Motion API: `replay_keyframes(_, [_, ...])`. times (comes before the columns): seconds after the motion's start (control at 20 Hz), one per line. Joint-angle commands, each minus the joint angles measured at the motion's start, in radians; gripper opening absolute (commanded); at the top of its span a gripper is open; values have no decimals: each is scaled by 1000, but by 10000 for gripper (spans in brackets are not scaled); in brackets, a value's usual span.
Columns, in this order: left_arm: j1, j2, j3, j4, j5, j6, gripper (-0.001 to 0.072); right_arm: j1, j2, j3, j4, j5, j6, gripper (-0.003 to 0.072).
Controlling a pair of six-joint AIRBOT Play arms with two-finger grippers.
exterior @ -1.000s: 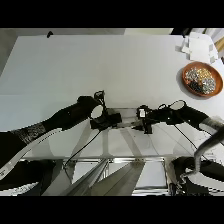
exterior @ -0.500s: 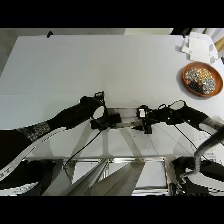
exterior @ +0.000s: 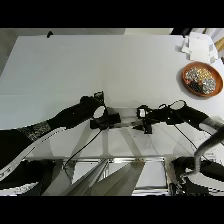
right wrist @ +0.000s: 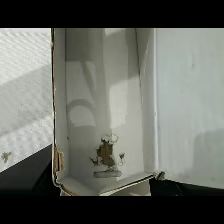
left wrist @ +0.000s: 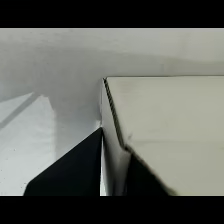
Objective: Fold the box and place the chain.
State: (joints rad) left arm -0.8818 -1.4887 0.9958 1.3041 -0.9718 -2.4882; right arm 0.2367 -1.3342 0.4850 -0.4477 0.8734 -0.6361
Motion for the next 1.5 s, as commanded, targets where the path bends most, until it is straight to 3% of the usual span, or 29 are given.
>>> replay_keyframes(0.0, [-1,0,23,2,18,-3,42,1,0,1,0,2,-1,504])
replay_keyframes(0.05, [-5,0,24,7,17,-3,3,1,0,1,0,2,-1,504])
replay_keyframes(0.25, [-18,0,24,33,17,-3,19,1,0,1,0,2,-1,504])
replay_keyframes(0.35, [-18,0,24,34,16,-3,108,1,0,1,0,2,-1,504])
replay_keyframes(0.5, [-18,0,25,38,13,-3,123,1,0,1,0,2,-1,504])
replay_keyframes(0.55, [-16,0,25,38,6,-3,203,1,0,1,0,2,-1,504])
replay_keyframes(0.65, [-14,0,25,39,-16,-3,235,1,0,1,0,2,-1,504])
replay_keyframes(0.75, [-13,0,26,39,-29,-3,345,1,0,1,0,2,-1,504])
replay_keyframes(1.45, [-2,-32,99,61,-129,0,350,1,0,1,0,2,-1,504])
